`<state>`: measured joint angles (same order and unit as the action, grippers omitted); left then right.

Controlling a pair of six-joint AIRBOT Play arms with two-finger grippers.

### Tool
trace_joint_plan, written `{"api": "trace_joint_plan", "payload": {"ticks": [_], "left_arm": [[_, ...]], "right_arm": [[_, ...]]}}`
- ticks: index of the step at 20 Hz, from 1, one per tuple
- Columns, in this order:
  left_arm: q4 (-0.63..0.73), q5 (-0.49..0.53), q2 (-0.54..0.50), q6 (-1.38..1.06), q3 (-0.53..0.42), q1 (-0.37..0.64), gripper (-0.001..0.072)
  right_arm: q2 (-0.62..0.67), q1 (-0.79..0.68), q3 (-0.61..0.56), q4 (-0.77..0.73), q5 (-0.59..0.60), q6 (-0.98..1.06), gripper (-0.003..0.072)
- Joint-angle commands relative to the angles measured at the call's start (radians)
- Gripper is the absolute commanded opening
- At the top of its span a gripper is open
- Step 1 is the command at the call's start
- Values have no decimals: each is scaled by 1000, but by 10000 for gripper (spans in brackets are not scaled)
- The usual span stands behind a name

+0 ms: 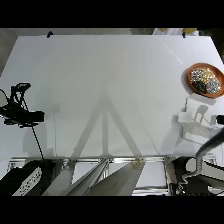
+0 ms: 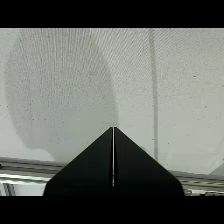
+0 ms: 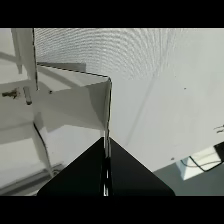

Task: Fold the box and place the chain.

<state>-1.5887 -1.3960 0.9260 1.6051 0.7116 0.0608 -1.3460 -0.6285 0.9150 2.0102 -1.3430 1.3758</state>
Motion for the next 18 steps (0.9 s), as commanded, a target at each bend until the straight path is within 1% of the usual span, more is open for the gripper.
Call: {"api": "trace_joint_plan", "payload": {"ticks": [1, 3, 5, 7, 9, 11, 13, 15, 18], "left_arm": [[0, 0, -1, 0, 0, 0, 10], [0, 0, -1, 0, 0, 0, 10], [0, 0, -1, 0, 0, 0, 10], [0, 0, -1, 0, 0, 0, 10], [0, 0, -1, 0, 0, 0, 10], [0, 0, -1, 0, 0, 0, 10], [0, 0, -1, 0, 0, 0, 10], [0, 0, -1, 0, 0, 0, 10], [5, 34, 0, -8, 0, 0, 10]], "right_arm": [[45, 77, 0, -86, -33, -3, 22], [110, 177, 0, -171, -24, -24, 22], [178, 264, -11, -327, 1, -54, 22], [259, 352, -48, -467, 59, -85, 22], [354, 439, -133, -564, 136, -105, 22], [455, 527, -247, -669, 226, -118, 22], [542, 613, -346, -765, 291, -121, 22], [589, 699, -399, -788, 315, -118, 22], [594, 789, -417, -784, 308, -117, 22]]}}
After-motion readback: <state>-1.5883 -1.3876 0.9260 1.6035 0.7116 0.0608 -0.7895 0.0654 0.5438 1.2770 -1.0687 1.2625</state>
